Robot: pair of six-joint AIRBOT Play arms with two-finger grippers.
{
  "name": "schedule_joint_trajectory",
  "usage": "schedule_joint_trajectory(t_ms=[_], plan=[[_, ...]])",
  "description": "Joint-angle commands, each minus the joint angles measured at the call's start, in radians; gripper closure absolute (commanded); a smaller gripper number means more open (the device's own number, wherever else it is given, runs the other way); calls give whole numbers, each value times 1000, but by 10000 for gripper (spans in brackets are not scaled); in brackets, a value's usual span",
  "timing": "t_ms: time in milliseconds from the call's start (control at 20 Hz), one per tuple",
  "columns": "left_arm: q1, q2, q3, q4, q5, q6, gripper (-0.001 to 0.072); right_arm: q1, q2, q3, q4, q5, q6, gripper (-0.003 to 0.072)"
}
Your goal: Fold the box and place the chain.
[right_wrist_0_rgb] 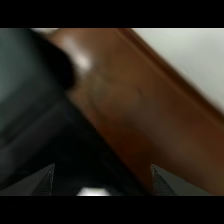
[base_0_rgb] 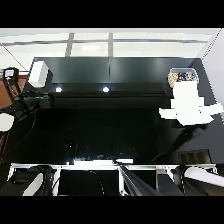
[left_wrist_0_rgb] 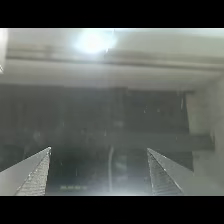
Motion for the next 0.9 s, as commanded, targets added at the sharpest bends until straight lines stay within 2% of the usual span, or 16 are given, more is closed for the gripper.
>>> schedule_joint_trajectory(t_ms=[0, 50, 150, 250, 450, 500, 600, 650, 750, 800, 850], plan=[[-16, -29, 5, -1, -3, 27, 0, -185, -222, 206, 211, 483, -394, -14], [-20, -30, 5, 0, -3, 38, 0, -181, -274, 259, 242, 590, -488, -14], [-20, -30, 5, 0, -3, 40, 0, -151, -335, 293, 185, 651, -513, -14], [-20, -30, 5, -3, -7, 40, 0, -111, -362, 293, 135, 655, -608, -13], [-20, -30, 5, -3, -31, 40, 0, -52, -367, 293, 227, 616, -706, -5], [-20, -30, 5, -3, -31, 40, 0, -41, -367, 293, 228, 620, -706, 96], [-20, -30, 5, -3, -31, 40, 0, -27, -367, 293, 227, 658, -706, 96], [-20, -30, 5, -3, -31, 40, 0, -27, -367, 293, 225, 679, -705, 146], [-19, -30, 5, -3, -30, 40, 0, -29, -366, 293, 208, 730, -686, 447], [-19, -30, 5, -1, -30, 42, 1, -28, -365, 292, 205, 764, -686, 515], [-19, -30, 5, 6, -28, 42, 0, -27, -357, 292, 206, 787, -686, 632]])
